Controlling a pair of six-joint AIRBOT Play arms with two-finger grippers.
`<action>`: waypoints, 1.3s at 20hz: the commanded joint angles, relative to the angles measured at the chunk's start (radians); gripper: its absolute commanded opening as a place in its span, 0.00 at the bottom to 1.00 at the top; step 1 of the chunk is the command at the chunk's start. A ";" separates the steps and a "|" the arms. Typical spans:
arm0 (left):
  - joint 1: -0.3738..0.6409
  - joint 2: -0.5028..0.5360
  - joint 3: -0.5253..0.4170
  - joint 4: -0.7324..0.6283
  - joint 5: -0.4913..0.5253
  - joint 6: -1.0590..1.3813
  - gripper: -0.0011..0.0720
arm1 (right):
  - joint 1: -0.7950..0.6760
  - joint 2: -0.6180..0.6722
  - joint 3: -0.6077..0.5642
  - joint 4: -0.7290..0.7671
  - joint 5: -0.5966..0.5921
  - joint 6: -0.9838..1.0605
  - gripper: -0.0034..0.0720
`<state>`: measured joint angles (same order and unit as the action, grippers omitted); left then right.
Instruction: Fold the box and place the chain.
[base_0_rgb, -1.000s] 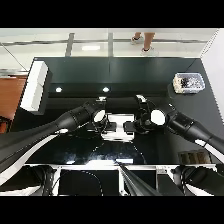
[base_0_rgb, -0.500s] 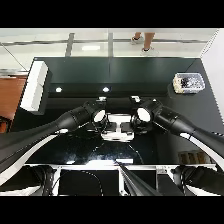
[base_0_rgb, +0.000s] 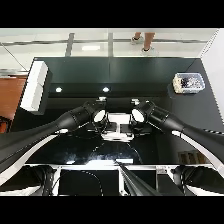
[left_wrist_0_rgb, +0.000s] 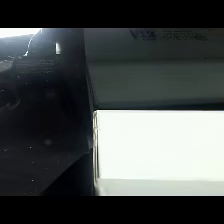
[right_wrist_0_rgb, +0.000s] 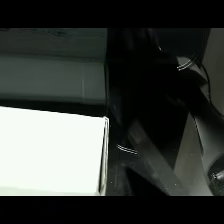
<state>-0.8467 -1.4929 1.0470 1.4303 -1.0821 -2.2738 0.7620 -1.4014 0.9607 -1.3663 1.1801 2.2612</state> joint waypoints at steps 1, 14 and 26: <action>0.001 0.000 0.000 0.001 -0.001 0.000 0.05 | 0.001 -0.017 0.008 0.004 0.002 0.021 0.37; 0.001 0.000 0.000 0.001 -0.001 0.000 0.06 | 0.000 -0.018 0.024 0.008 -0.013 0.014 0.06; 0.001 0.000 0.000 0.000 -0.001 0.000 0.06 | -0.002 -0.019 0.024 0.006 -0.043 0.040 0.24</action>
<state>-0.8459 -1.4929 1.0470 1.4326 -1.0843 -2.2734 0.7609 -1.4200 0.9840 -1.3544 1.1404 2.2868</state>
